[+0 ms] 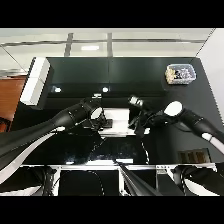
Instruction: Fold the box and place the chain.
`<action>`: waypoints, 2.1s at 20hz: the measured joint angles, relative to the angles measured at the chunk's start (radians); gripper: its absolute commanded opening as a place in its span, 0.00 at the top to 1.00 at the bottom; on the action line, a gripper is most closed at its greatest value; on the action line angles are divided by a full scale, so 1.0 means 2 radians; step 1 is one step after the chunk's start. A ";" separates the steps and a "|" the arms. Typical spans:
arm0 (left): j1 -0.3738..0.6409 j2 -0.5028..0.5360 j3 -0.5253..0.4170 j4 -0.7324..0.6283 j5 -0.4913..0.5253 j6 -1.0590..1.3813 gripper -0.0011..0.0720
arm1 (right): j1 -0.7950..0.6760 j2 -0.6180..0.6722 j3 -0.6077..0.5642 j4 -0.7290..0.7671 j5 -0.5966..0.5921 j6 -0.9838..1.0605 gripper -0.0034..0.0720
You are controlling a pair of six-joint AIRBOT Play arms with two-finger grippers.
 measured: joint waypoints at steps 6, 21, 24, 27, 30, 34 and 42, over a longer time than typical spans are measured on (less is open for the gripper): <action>0.000 0.000 0.000 -0.004 -0.001 0.000 0.95 | -0.210 0.038 0.000 -0.114 0.079 0.274 0.94; 0.000 0.000 0.000 -0.007 -0.002 0.000 0.95 | -0.161 -0.081 -0.057 0.128 0.070 0.228 0.27; 0.000 0.000 0.000 -0.007 -0.002 0.000 0.95 | -0.153 -0.083 -0.032 0.132 0.107 0.223 0.27; 0.000 0.000 0.000 -0.007 -0.002 0.000 0.95 | -0.135 -0.084 -0.020 0.137 0.120 0.221 0.33; 0.000 0.000 0.000 -0.007 -0.002 0.000 0.95 | -0.105 -0.085 -0.012 0.143 0.113 0.225 0.34; 0.000 0.000 0.000 -0.007 -0.002 0.000 0.95 | -0.062 -0.085 0.011 0.126 0.091 0.253 0.47; 0.000 0.000 0.000 -0.007 -0.002 0.000 0.95 | 0.015 -0.085 0.072 -0.012 0.054 0.403 0.47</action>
